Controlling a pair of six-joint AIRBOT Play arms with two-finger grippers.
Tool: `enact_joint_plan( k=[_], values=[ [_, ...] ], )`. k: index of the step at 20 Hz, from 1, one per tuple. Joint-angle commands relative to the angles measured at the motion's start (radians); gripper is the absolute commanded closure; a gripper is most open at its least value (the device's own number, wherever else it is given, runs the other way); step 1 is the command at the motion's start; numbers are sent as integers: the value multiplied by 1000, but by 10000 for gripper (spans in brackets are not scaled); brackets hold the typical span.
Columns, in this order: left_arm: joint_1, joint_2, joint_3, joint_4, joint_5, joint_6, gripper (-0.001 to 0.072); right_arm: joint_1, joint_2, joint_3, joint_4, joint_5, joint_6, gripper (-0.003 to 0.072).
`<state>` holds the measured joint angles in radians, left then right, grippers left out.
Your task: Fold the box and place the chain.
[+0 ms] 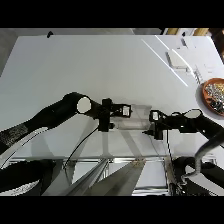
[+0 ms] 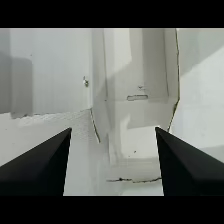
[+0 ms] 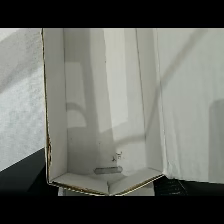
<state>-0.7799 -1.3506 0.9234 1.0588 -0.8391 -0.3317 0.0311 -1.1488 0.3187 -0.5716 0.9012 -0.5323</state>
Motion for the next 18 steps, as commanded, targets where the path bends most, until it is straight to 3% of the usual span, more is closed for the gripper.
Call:
enact_joint_plan(
  k=[1, 9, 13, 18],
  values=[
    [1, -11, 4, 13, -30, 18, 150, 0, 0, 0, 0, 0, 0, 273],
    [2, -12, -58, 8, -9, 59, 147, 0, 0, 0, 0, 0, 0, 273],
    [2, -12, -61, -32, 52, 82, 142, 0, 0, 0, 1, 0, 0, 273],
    [-1, -14, -61, -60, 46, 84, 143, 0, 0, 0, 0, 0, 0, 273]
  ],
)
